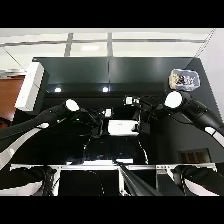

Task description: Fold the box and place the chain.

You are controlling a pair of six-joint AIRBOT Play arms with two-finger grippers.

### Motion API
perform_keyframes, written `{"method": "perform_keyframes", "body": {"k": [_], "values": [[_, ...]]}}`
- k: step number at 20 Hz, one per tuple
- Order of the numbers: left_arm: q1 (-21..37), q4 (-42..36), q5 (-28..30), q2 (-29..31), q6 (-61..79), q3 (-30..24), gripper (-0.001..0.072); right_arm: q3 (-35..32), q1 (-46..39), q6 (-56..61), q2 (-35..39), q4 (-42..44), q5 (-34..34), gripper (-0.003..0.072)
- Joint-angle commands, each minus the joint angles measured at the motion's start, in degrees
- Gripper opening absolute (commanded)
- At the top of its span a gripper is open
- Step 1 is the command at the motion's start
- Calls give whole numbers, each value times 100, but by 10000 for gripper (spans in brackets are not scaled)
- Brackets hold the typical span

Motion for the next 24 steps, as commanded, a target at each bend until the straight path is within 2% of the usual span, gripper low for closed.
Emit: {"method": "perform_keyframes", "body": {"k": [1, 7, 8, 9, 13, 14, 15, 24], "values": [[-4, 9, -17, -4, 15, -2, 456, -4, 2, 13, 138, 15, -68, 613], [-4, 9, -17, -4, 15, -2, 456, -7, 2, 87, 155, 160, 79, 612], [-4, 9, -17, -4, 15, -2, 456, -7, 2, 87, 155, 157, 79, 565], [-4, 9, -17, -4, 15, -2, 456, -7, 2, 87, 155, 160, 81, 438], [-4, 9, -17, -4, 15, -2, 456, -7, 2, 87, 155, 160, 76, 437], [-4, 9, -17, -4, 15, -2, 456, -7, 2, 87, 155, 160, 83, 336], [-4, 9, -17, -4, 15, -2, 456, -7, 2, 85, 155, 160, 81, 297], [-4, 9, -17, -4, 15, -2, 456, -9, 2, 85, 155, 151, 197, 298]]}}
